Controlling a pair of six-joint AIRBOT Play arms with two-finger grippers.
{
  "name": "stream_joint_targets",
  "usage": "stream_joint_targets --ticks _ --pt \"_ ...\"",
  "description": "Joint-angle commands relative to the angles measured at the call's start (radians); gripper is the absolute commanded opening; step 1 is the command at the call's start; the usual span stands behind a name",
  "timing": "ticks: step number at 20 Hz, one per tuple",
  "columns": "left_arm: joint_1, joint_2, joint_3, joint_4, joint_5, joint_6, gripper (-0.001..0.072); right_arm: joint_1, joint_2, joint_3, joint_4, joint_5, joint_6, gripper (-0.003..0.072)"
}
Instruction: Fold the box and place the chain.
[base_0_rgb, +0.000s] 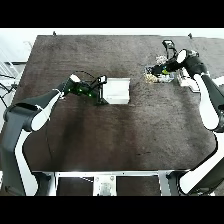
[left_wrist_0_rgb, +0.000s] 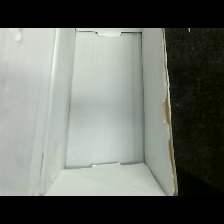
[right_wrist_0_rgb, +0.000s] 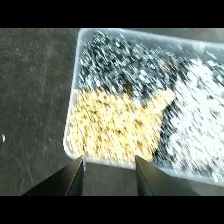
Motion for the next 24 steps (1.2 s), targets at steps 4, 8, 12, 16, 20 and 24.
stream_joint_targets --ticks 4,8,12,16,20,24 --pt "0.0 0.0 0.0 0.0 0.001 0.0 0.0401 -0.011 -0.094 0.066 0.085 0.009 -0.08 0.0359" --pt "0.0 0.0 0.0 0.0 0.002 0.0 0.0401 -0.011 -0.124 0.067 0.087 0.021 -0.09 0.0357" --pt "0.0 0.0 0.0 0.0 0.003 0.0 0.0401 -0.011 -0.133 0.071 0.085 0.021 -0.106 0.0053" --pt "0.0 0.0 0.0 0.0 0.003 0.0 0.0401 -0.012 -0.082 0.085 0.085 0.029 -0.106 0.0016" --pt "0.0 0.0 0.0 0.0 0.003 0.0 0.0401 -0.012 0.003 0.085 0.075 0.029 -0.106 0.0015" --pt "0.0 0.0 0.0 0.0 0.003 0.0 0.0401 -0.011 0.055 0.085 0.076 0.061 -0.105 0.0014"
